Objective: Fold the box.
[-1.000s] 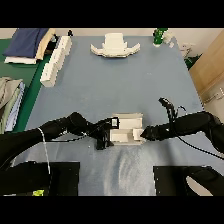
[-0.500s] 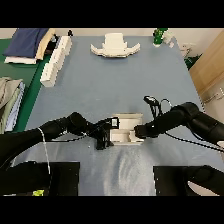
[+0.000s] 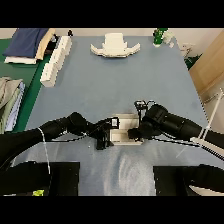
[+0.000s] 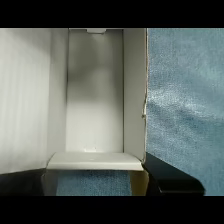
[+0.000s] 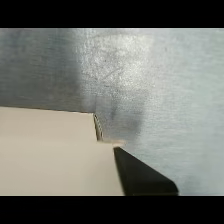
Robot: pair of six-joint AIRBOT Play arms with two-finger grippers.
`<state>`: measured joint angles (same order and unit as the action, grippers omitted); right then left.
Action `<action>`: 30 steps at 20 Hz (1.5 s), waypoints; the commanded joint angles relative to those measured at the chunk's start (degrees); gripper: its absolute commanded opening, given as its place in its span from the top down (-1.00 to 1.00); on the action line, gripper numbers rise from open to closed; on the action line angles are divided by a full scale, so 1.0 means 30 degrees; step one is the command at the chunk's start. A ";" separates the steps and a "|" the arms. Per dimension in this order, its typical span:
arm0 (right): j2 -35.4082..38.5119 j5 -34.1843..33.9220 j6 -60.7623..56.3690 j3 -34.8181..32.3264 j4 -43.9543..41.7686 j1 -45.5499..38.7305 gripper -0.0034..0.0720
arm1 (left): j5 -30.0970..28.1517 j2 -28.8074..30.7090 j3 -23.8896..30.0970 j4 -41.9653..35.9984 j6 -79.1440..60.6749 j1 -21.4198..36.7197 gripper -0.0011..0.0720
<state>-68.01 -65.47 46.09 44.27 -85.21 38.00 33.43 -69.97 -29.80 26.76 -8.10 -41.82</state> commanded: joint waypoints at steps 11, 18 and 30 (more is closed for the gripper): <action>-0.1122 0.0168 -0.2535 0.0714 0.0627 0.0357 0.90 | 0.0000 -0.0007 -0.0007 0.0007 -0.0007 0.0007 -0.17; -0.1107 -0.0146 -0.1960 0.0925 -0.0444 0.0350 0.22 | 0.0000 -0.0007 -0.0007 0.0007 0.0000 0.0007 -0.17; 0.0219 -0.1807 -0.1683 0.2528 0.0393 0.0291 -0.31 | 0.0000 -0.0007 -0.0007 0.0007 0.0000 0.0007 -0.17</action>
